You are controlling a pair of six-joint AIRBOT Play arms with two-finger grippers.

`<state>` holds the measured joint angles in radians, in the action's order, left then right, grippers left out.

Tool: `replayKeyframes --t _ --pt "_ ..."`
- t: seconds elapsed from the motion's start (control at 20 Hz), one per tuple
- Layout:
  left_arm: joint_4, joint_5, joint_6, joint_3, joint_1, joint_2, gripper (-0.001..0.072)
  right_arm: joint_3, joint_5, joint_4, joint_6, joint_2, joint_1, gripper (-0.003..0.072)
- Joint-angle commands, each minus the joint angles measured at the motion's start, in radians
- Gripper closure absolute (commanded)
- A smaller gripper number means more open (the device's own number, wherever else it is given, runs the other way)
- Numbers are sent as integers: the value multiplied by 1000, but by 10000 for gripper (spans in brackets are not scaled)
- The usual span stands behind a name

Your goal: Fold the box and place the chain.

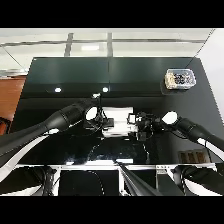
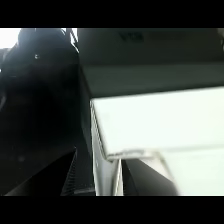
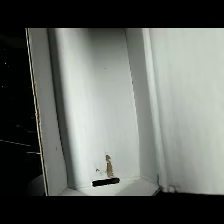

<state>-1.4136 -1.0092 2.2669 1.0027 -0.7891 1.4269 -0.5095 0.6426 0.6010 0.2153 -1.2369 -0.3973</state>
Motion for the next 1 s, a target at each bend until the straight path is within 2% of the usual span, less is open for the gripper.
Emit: replayKeyframes --t 0.0,0.25,0.45,0.55,0.65,0.9,0.95 --pt "-43 -15 34 23 -1 14 379 0 0 0 0 0 0 559" --pt "-46 -75 34 96 -29 92 380 0 0 0 0 0 0 559" --pt "-48 -84 38 112 -31 104 384 0 0 0 0 0 0 559" --pt "-47 -96 41 112 -31 104 580 0 0 0 0 0 0 559" --pt "-43 -96 42 112 -31 104 686 0 0 0 0 0 0 560" --pt "-27 -109 41 114 -31 103 680 0 0 0 0 0 0 559" --pt "-14 -127 41 119 -28 103 581 0 0 0 0 0 0 559"
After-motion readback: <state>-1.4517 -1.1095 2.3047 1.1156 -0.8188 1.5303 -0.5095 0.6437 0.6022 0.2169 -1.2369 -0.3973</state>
